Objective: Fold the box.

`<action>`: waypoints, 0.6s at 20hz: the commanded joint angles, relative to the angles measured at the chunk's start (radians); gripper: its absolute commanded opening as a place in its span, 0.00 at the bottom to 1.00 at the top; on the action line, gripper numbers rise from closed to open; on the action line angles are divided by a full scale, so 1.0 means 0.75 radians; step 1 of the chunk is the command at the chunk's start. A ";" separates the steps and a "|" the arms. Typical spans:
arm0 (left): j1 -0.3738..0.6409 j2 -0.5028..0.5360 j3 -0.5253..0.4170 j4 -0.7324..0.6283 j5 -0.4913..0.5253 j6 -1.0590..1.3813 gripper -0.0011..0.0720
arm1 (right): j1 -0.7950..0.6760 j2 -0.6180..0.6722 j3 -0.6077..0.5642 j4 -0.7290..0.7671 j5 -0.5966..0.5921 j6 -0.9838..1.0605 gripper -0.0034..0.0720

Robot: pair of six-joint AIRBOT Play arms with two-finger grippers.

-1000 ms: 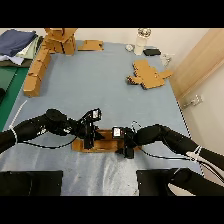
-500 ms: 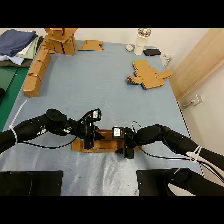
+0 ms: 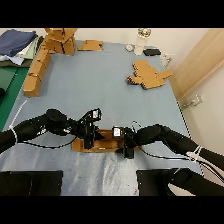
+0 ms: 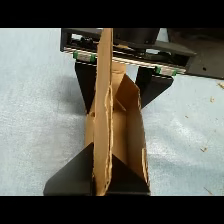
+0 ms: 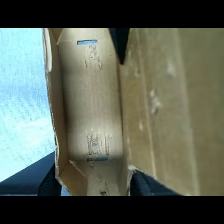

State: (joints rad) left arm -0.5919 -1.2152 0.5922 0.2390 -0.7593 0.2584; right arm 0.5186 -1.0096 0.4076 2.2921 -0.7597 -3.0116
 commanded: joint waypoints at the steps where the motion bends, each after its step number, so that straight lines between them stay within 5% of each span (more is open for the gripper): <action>1: 0.002 0.008 0.001 0.004 0.032 -0.055 0.04 | 0.001 -0.001 0.001 0.001 0.001 0.000 0.64; 2: 0.002 0.017 0.001 0.012 0.055 -0.101 0.14 | 0.001 0.000 0.001 0.001 0.000 0.000 0.64; 3: 0.002 0.026 0.001 0.011 0.095 -0.149 0.55 | 0.001 0.000 0.001 0.001 0.000 0.000 0.64; 4: 0.002 0.035 0.001 0.013 0.122 -0.221 0.68 | 0.001 -0.001 0.001 0.001 0.000 0.000 0.64; 7: 0.003 0.086 0.001 0.140 0.132 -0.283 0.68 | 0.001 0.000 0.001 0.001 0.000 0.000 0.64; 12: 0.068 0.344 0.001 0.750 0.016 -1.005 0.68 | 0.001 0.000 0.001 0.001 -0.001 0.000 0.64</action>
State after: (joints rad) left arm -0.5655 -1.0531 0.5922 0.5377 -0.6952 -0.1741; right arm 0.5186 -1.0096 0.4076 2.2925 -0.7616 -3.0116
